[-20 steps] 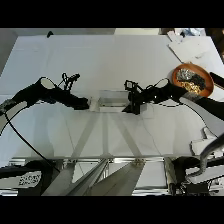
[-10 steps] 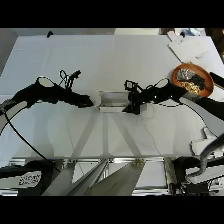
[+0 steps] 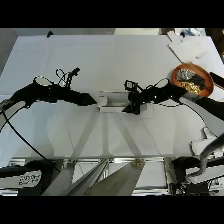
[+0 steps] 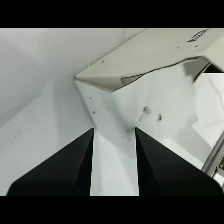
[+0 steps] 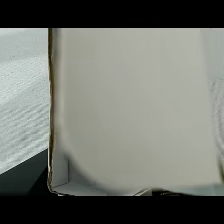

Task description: Fold the box and place the chain.

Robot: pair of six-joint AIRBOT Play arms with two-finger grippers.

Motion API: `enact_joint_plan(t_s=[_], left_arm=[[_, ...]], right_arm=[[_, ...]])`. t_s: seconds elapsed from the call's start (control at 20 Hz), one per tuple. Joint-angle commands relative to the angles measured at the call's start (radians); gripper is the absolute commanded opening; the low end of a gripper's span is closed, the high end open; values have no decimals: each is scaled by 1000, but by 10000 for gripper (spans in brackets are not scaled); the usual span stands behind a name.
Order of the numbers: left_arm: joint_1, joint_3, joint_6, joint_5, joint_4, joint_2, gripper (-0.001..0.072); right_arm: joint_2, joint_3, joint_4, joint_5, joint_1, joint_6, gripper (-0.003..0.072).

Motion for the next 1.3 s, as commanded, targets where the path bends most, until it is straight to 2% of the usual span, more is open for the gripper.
enact_joint_plan(t_s=[0.0,0.2,0.25,0.3,0.35,0.55,1.05,1.15,1.25], left_arm=[[1,-1,55,-2,-45,-1,299],[-2,-1,57,-3,-45,-18,299],[-3,-1,57,-3,-45,-26,331],[-6,-1,56,-3,-46,-33,434],[-13,-1,56,-4,-55,-38,470],[-29,-1,66,0,-109,-43,468],[-117,-1,53,151,-92,-44,455],[-130,-1,39,171,-66,-44,455],[-138,-1,-13,182,16,-44,455]], right_arm=[[0,0,0,0,0,0,414],[0,0,0,0,0,0,414],[0,0,0,0,0,0,414],[0,0,0,0,0,0,414],[0,0,0,0,0,0,414],[0,0,0,0,0,0,414],[0,0,0,0,0,0,414],[0,0,0,0,0,0,414],[0,0,0,0,0,0,414]])
